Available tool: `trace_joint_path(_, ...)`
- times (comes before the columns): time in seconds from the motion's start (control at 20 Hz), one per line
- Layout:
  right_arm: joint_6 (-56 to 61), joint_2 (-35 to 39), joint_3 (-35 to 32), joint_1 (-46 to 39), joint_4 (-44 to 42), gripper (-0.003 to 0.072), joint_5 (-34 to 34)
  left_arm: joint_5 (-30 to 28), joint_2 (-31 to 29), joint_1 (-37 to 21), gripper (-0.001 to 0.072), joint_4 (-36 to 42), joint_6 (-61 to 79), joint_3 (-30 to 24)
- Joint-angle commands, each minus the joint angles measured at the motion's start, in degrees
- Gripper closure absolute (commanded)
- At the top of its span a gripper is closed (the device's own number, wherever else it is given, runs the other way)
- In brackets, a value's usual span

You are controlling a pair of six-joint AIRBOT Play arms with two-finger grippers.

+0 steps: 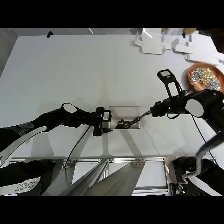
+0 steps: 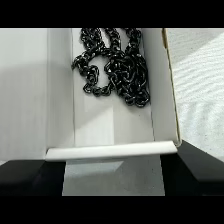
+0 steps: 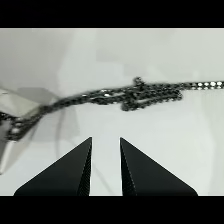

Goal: Fold the box and place the chain.

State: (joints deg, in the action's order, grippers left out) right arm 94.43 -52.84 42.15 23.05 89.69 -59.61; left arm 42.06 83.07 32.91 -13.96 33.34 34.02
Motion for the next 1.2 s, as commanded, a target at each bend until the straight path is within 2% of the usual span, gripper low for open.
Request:
trace_joint_path(0.0,-1.97,-3.48,-2.47,-3.19,1.57,0.0513,3.56,0.00,-0.04,0.04,0.0499,0.00,0.00,0.00)
trace_joint_path(0.4,-2.16,-15.67,-2.93,-3.17,1.33,0.0514,10.08,0.00,-0.04,0.04,0.0499,0.00,0.00,0.00)
trace_joint_path(0.85,-2.12,-20.02,-2.95,-3.19,1.40,0.0537,12.63,0.00,-0.04,0.04,0.0499,0.00,0.00,0.00)
trace_joint_path(0.95,-2.10,-20.15,-2.95,-3.17,1.38,0.0676,12.41,0.00,-0.04,0.04,0.0499,0.00,0.00,0.00)
trace_joint_path(1.15,-2.12,-17.64,-2.93,-3.17,1.53,0.0676,10.43,0.02,-0.04,0.04,0.0499,0.00,0.00,0.00)
